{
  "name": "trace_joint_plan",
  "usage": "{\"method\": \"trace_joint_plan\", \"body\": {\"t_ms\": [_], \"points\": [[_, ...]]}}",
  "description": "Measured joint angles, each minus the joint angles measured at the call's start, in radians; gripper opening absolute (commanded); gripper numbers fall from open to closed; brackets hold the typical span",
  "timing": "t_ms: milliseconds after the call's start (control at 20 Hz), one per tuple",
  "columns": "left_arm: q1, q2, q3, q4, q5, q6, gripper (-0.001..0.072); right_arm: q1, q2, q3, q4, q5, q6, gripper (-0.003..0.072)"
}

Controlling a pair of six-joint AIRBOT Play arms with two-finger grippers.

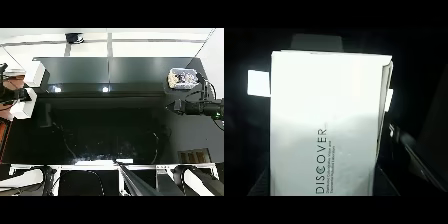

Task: Fold the box and place the chain.

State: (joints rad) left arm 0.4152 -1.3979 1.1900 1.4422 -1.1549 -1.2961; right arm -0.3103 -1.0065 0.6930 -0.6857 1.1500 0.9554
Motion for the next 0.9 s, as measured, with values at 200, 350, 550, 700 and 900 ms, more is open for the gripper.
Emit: {"method": "trace_joint_plan", "body": {"t_ms": [200, 350, 550, 700, 900], "points": [[0.041, -0.140, 0.123, -0.035, 0.030, 0.082, 0.0290, 0.000, 0.000, 0.000, 0.001, -0.024, 0.015, 0.0015], [0.050, -0.243, 0.224, -0.061, 0.039, 0.106, 0.0465, 0.000, 0.000, 0.000, 0.001, -0.029, 0.030, 0.0015], [0.045, -0.331, 0.338, -0.097, 0.040, 0.115, 0.0714, 0.000, 0.000, 0.000, 0.001, -0.034, 0.045, 0.0016], [0.028, -0.352, 0.473, -0.102, 0.008, 0.109, 0.0703, 0.018, 0.000, 0.000, 0.002, -0.047, 0.056, 0.0016], [-0.013, -0.351, 0.704, -0.172, -0.087, -0.036, 0.0079, 0.132, 0.000, 0.000, 0.025, -0.167, 0.058, 0.0015]]}}
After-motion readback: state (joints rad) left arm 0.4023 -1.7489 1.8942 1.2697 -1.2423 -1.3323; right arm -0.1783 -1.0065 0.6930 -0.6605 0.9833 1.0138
